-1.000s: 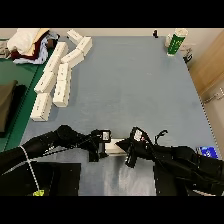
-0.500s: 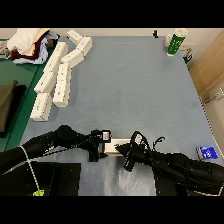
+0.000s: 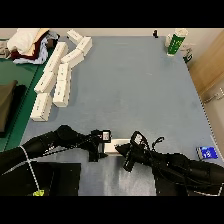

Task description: Fold the box.

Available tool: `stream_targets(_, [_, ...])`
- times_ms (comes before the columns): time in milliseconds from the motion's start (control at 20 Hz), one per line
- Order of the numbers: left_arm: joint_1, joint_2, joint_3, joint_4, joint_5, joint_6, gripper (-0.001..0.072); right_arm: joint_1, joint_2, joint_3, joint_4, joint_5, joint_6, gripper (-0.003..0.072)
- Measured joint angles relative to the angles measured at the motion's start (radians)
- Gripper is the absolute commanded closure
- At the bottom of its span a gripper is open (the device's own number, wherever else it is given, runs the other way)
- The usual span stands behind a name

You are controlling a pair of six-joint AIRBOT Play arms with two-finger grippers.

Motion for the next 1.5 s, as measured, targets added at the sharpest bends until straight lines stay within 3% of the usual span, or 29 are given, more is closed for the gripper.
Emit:
stream_targets(400, [0.000,0.000,0.000,-0.005,-0.003,-0.003,0.0118,-0.007,0.098,0.040,0.015,-0.017,0.026,0.0665])
stream_targets(550, [0.000,0.000,0.000,-0.003,-0.001,-0.003,0.0118,-0.043,0.140,0.077,0.018,-0.074,0.030,0.0668])
stream_targets(750, [0.000,0.000,0.000,-0.002,0.000,-0.001,0.0119,-0.191,0.116,0.204,-0.053,-0.352,0.061,0.0668])
stream_targets(1050, [0.000,0.000,0.000,-0.001,0.000,-0.001,0.0118,-0.492,-0.083,0.518,-0.409,-0.866,0.391,0.0667])
stream_targets(1250, [0.000,0.000,0.000,-0.001,0.000,-0.001,0.0119,-0.595,-0.183,0.629,-0.492,-0.999,0.476,0.0667])
stream_targets(1500, [0.000,0.000,0.000,-0.001,0.000,0.000,0.0119,-0.626,-0.217,0.665,-0.526,-1.046,0.509,0.0667])
